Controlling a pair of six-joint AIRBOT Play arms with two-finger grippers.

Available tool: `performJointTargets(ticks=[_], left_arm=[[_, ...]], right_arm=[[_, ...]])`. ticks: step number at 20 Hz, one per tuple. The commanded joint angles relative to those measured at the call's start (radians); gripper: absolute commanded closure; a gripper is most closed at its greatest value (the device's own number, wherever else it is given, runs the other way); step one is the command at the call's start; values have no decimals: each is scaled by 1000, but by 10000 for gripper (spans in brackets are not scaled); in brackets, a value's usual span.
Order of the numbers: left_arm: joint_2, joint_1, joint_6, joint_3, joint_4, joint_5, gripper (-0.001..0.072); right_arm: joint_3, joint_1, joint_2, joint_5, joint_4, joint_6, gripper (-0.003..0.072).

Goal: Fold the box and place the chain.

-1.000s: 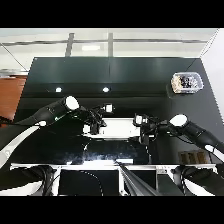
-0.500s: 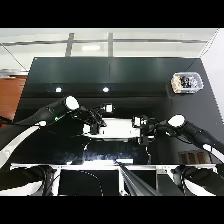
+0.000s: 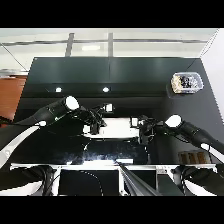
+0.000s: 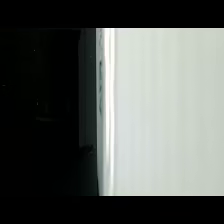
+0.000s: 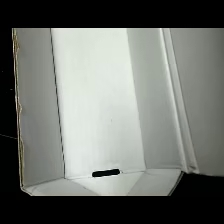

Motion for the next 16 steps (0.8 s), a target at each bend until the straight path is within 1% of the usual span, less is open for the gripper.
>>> performJointTargets(ticks=[1,8,16], left_arm=[[0,0,0,0,0,0,680],[0,-1,0,0,0,0,680],[0,-1,0,0,0,0,680]], right_arm=[[2,1,-2,-11,-13,17,-21],[2,1,-2,-13,-13,18,-22],[8,-3,-3,41,29,21,-22]])
